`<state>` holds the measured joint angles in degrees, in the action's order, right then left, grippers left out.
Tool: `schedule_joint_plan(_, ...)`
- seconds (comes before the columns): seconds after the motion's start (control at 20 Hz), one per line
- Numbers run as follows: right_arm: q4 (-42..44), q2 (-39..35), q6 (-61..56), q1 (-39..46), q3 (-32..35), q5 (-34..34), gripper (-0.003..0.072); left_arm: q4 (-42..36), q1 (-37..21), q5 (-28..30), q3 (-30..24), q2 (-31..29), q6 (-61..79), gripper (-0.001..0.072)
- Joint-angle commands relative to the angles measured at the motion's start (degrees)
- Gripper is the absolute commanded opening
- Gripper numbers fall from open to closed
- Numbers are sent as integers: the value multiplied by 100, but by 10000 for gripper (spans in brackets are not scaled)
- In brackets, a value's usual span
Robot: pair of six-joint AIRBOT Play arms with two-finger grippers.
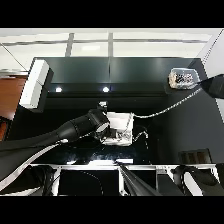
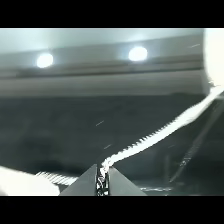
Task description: Fold the box and place the chain.
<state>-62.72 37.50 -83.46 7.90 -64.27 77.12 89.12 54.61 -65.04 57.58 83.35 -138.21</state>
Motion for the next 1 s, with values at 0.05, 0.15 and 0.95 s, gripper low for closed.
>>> schedule_joint_plan(0.05, 881, -319, 37, -527, 264, 634, 43, 0, -7, 0, -4, 4, 0, 34)
schedule_joint_plan(0.15, 1084, -319, -4, -935, 664, 492, 43, 0, -7, 0, -4, 4, 0, 34)
schedule_joint_plan(0.95, 2107, 907, -313, -3801, 2863, -2830, 47, 0, -4, -2, -4, 4, 2, 33)
